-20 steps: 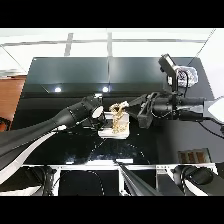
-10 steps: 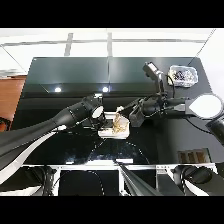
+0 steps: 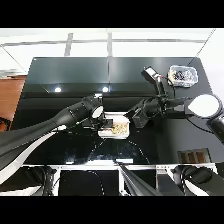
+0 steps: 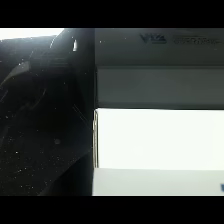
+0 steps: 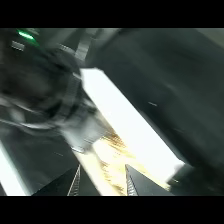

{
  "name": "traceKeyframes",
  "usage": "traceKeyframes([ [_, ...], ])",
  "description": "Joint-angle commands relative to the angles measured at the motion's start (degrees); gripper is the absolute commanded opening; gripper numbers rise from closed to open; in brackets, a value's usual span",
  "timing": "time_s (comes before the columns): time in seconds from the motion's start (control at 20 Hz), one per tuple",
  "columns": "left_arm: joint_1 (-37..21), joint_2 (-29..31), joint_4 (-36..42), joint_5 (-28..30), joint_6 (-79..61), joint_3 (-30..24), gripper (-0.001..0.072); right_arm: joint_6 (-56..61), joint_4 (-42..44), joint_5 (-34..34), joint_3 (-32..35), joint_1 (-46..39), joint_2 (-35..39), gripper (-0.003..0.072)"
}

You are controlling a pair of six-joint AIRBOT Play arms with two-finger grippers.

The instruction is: Fold the box and place the chain.

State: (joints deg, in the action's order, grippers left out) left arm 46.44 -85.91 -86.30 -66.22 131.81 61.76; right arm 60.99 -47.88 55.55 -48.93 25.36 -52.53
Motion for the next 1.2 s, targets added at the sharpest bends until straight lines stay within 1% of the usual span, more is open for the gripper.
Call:
traceKeyframes([
  [0.0,0.00,-0.02,0.00,-0.09,-0.02,0.04,0.0031,-0.04,-13.94,0.31,1.09,-1.70,-0.07,0.0337],
  [0.05,0.00,-0.02,0.00,-0.07,-0.02,0.04,0.0031,-0.37,-17.73,-0.59,2.67,-1.68,-0.22,0.0420],
  [0.1,0.00,-0.02,0.00,-0.07,-0.02,0.04,0.0031,-0.83,-20.24,-1.55,4.52,-1.68,-0.57,0.0661],
  [0.15,0.00,-0.02,0.00,-0.09,-0.02,0.04,0.0031,-3.39,-20.83,-2.01,6.47,-1.68,-1.18,0.0692],
  [0.2,0.00,-0.02,0.00,-0.07,-0.02,0.04,0.0031,-7.37,-20.52,-2.73,8.44,-1.62,-2.05,0.0692],
  [0.25,0.00,-0.02,0.00,-0.07,-0.02,0.04,0.0031,-12.79,-19.21,-3.78,9.99,-1.33,-2.99,0.0681],
  [0.3,0.00,-0.02,0.00,-0.09,0.00,0.04,0.0031,-20.52,-17.86,-5.05,11.28,-0.68,-3.93,0.0665],
  [0.4,0.00,-0.02,0.00,-0.09,-0.02,0.04,0.0031,-37.92,-15.74,-7.98,12.09,1.29,-5.22,0.0664],
  [0.45,0.00,-0.02,0.00,-0.09,-0.02,0.04,0.0031,-45.18,-12.87,-9.90,12.02,1.88,-5.81,0.0540],
  [0.5,0.00,-0.02,0.00,-0.09,0.00,0.04,0.0031,-46.77,-8.11,-11.85,12.02,1.79,-6.60,0.0412],
  [0.6,0.00,-0.02,0.00,-0.09,-0.02,0.04,0.0031,-48.30,-4.50,-14.05,12.02,2.10,-8.13,0.0412],
  [0.8,0.00,-0.02,0.00,-0.09,-0.02,0.04,0.0030,-49.24,-3.93,-13.88,12.02,2.14,-9.20,0.0411],
  [0.85,0.00,-0.02,0.00,-0.09,-0.02,0.04,0.0031,-49.31,-3.93,-13.81,12.02,2.14,-9.55,0.0378],
  [0.9,0.00,-0.02,0.00,-0.09,-0.02,0.04,0.0031,-49.31,-3.48,-13.81,12.02,2.14,-9.90,0.0265],
  [0.95,0.00,-0.02,0.00,-0.09,-0.02,0.04,0.0031,-49.51,-3.13,-13.90,12.02,2.14,-10.27,0.0247],
  [1.15,0.00,-0.02,0.00,-0.09,-0.02,0.04,0.0031,-49.72,-3.04,-14.03,12.02,2.14,-11.19,0.0246],
])
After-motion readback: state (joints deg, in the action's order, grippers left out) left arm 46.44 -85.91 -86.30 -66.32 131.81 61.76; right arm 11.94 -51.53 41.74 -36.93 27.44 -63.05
